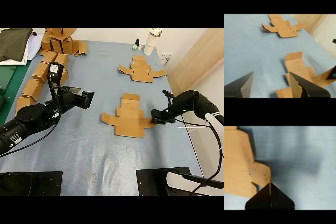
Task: Fold the box.
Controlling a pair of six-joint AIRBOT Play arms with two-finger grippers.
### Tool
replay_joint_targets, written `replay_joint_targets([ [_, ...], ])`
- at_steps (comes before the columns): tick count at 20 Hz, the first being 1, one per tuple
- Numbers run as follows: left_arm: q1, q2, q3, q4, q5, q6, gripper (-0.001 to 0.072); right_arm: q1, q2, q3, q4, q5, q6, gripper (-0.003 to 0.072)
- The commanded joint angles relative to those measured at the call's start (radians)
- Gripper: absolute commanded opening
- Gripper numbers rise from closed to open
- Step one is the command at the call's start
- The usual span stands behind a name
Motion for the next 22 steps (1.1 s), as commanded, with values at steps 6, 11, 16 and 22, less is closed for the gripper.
replay_joint_targets([
  [6,0.268,-0.021,0.0,0.201,-0.567,-0.51,0.0659,0.069,0.128,-0.252,0.49,0.013,-0.337,0.0002],
  [11,0.467,-0.158,0.0,0.541,-0.956,-0.809,0.066,0.176,0.237,-0.35,0.522,0.017,-0.35,0.0003],
  [16,0.49,-0.188,0.0,0.551,-0.979,-0.737,0.0646,0.331,0.28,-0.419,0.526,0.141,-0.358,0.0003],
  [22,0.49,-0.307,0.0,0.589,-1.018,-0.688,0.0472,0.402,0.281,-0.472,0.558,0.144,-0.369,0.0002],
])
